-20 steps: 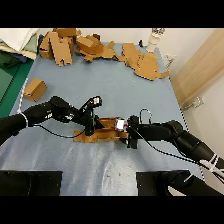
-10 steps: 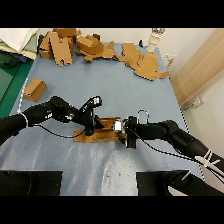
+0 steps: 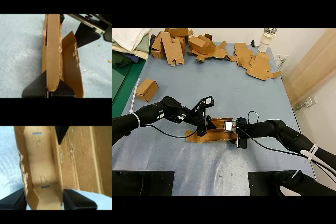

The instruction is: Fold the box.

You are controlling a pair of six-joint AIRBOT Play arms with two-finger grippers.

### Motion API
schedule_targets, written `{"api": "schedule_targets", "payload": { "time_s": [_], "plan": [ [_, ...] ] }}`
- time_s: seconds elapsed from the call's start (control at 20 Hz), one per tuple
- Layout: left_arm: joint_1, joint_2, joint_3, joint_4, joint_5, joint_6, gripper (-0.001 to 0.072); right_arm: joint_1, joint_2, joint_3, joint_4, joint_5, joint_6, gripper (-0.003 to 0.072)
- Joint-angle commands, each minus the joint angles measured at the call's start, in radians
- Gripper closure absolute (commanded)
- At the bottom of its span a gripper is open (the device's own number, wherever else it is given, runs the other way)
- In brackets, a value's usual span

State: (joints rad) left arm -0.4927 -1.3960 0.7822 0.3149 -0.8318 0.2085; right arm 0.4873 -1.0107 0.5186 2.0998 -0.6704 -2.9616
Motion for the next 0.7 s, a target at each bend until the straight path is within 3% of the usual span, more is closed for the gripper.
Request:
{"api": "schedule_targets", "payload": {
  "time_s": [0.0,0.3,0.65],
  "plan": [
    [0.0,0.0,0.0,0.0,0.002,0.0,0.0695,-0.037,-0.035,0.024,0.043,-0.07,-0.045,0.0071],
    [0.0,0.0,0.0,0.0,0.002,0.0,0.0695,-0.039,-0.105,0.077,0.043,-0.186,-0.043,0.0071],
    [0.0,0.0,0.0,-0.001,0.002,0.0,0.0695,-0.039,-0.137,0.094,-0.004,-0.192,-0.043,0.0071]
  ]
}}
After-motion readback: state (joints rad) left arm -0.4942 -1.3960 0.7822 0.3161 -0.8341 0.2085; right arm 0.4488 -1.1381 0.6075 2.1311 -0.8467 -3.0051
